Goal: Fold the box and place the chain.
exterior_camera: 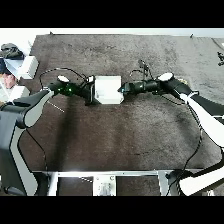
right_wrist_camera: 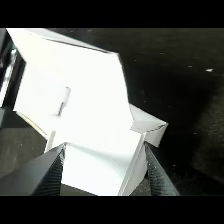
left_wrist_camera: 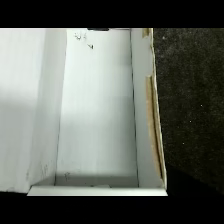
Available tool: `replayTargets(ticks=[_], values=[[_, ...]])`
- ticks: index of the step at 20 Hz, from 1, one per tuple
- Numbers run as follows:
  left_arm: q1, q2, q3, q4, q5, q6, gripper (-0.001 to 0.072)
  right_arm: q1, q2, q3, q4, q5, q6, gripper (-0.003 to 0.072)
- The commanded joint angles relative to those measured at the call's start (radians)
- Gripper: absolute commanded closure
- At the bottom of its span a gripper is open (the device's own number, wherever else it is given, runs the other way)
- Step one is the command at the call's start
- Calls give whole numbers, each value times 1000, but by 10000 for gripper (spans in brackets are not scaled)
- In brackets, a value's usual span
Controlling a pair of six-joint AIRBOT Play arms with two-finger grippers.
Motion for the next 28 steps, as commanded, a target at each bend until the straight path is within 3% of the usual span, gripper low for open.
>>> replayTargets(ticks=[1,14,22,28], values=[[-1,-1,0,0,0,0,586,22,-2,58,-183,18,152,139],[0,-1,0,-1,0,0,586,136,-42,151,-439,-4,356,138],[-1,-1,0,-1,0,0,586,200,-140,291,-647,73,537,138],[-1,-1,0,-1,0,0,586,219,-143,297,-744,85,647,161]])
